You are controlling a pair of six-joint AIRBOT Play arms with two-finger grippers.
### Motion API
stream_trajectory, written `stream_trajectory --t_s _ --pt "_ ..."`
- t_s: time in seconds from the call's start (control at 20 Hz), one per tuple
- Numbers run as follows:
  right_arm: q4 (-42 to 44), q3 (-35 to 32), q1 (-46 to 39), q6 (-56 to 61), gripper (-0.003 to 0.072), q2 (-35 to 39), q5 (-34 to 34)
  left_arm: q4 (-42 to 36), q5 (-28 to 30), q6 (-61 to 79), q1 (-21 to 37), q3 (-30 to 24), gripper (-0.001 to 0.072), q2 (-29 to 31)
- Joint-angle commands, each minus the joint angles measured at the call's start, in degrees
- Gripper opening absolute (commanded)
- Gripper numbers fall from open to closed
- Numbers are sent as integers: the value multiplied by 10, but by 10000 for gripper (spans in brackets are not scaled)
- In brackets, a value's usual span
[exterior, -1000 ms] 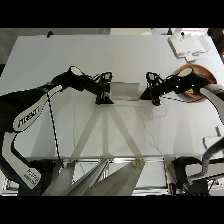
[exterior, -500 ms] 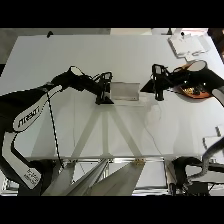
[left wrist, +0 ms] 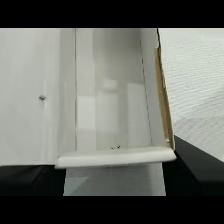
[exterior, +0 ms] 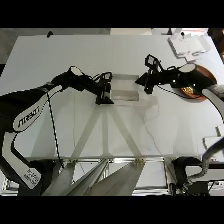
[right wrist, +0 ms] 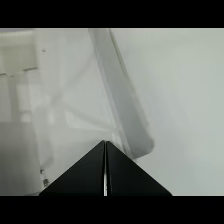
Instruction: Fold the box and place the chain.
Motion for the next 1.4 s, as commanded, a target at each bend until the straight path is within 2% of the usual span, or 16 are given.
stream_trajectory --t_s 0.0,0.15,0.35,0.5,0.65,0.7,0.8,0.85,0.9,0.95,1.35 --pt "-25 0 5 19 7 -37 -36 0 0 0 0 0 459 0" --pt "-24 1 5 19 8 -25 -13 0 0 0 0 0 459 0" --pt "-44 1 4 19 8 42 2 0 0 0 0 0 459 0" --pt "-138 1 4 19 7 98 16 0 0 0 0 0 459 0" --pt "-269 0 4 19 7 104 84 0 0 0 0 0 459 0" --pt "-294 -1 4 19 8 101 102 0 0 0 0 0 458 0" --pt "-292 -3 4 19 12 93 108 0 0 0 0 0 458 0" --pt "-279 -3 5 17 98 87 108 0 0 0 0 0 458 0" --pt "-269 -3 5 16 230 80 108 0 0 0 0 0 458 0" --pt "-263 -3 5 13 256 70 107 0 0 0 0 0 458 0" --pt "-249 -3 35 -5 255 4 109 0 0 0 0 0 457 0"
